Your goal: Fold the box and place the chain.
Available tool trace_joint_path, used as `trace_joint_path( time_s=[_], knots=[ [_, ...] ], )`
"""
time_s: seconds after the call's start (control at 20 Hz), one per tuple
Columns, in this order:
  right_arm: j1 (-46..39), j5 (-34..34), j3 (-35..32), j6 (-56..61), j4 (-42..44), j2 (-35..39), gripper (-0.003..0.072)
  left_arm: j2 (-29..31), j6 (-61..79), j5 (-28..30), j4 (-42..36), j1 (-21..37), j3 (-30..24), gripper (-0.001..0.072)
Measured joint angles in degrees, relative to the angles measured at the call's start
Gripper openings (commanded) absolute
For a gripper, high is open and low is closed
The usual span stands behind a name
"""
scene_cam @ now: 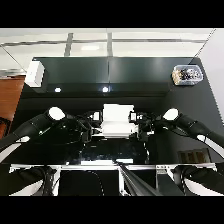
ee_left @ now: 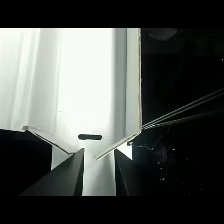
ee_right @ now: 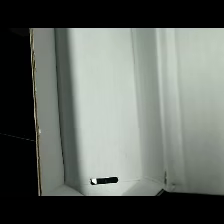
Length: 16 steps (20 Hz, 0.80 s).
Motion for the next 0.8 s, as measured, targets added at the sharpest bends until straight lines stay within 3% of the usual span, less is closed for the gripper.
trace_joint_path(
  time_s=[0.8],
  knots=[
    [0.0, -0.2, 0.0, -0.3, -0.1, 0.0, 0.0127, 0.3, -3.5, 3.2, 2.7, 0.2, 0.2, 0.0226]
  ],
)
